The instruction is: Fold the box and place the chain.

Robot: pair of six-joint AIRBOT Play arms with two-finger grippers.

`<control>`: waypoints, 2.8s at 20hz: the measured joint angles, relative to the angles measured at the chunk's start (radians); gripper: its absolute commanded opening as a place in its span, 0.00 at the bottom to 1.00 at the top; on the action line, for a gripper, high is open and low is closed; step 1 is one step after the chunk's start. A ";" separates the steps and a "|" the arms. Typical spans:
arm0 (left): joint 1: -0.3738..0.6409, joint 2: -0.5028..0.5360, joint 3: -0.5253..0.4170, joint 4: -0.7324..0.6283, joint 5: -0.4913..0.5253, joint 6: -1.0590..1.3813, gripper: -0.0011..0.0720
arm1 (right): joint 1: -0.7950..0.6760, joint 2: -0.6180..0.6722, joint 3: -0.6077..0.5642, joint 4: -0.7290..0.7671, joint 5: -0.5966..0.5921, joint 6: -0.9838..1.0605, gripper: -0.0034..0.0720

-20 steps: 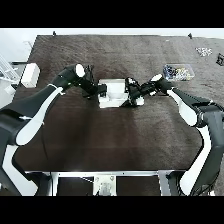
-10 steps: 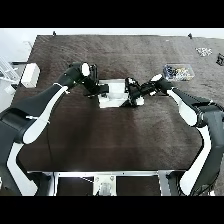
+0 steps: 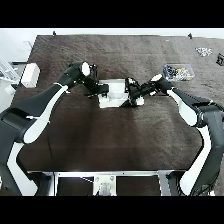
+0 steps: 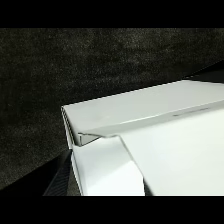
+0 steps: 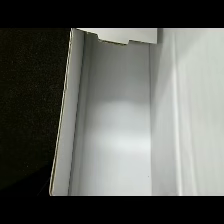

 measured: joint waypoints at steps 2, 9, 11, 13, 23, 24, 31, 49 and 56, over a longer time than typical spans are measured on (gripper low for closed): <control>0.000 0.000 0.000 0.000 0.000 0.000 0.67 | 0.000 0.000 0.000 0.000 0.000 0.000 0.77; 0.001 0.002 -0.012 0.023 0.010 -0.020 0.62 | 0.000 0.000 0.000 0.000 0.000 0.000 0.77; 0.002 0.002 -0.019 0.027 0.026 -0.023 0.62 | 0.000 0.000 0.000 0.000 0.000 0.000 0.77; 0.003 -0.001 -0.025 0.047 0.021 -0.026 0.62 | 0.002 0.000 0.000 0.002 0.003 0.002 0.77; 0.002 0.006 -0.026 0.005 0.009 -0.025 0.62 | 0.000 0.000 0.000 0.000 0.001 0.000 0.77; 0.002 0.005 -0.026 0.006 0.003 -0.032 0.62 | 0.000 0.000 0.000 0.000 0.000 0.000 0.77; 0.000 -0.021 -0.003 0.067 -0.060 -0.101 0.62 | 0.000 0.000 0.000 0.000 0.000 0.000 0.77; -0.036 -0.233 0.310 0.173 -0.353 -0.092 0.09 | 0.001 0.000 0.000 0.006 0.004 0.003 0.77; -0.035 -0.234 0.310 0.192 -0.354 -0.066 0.75 | 0.000 0.000 0.000 -0.008 -0.004 -0.002 0.77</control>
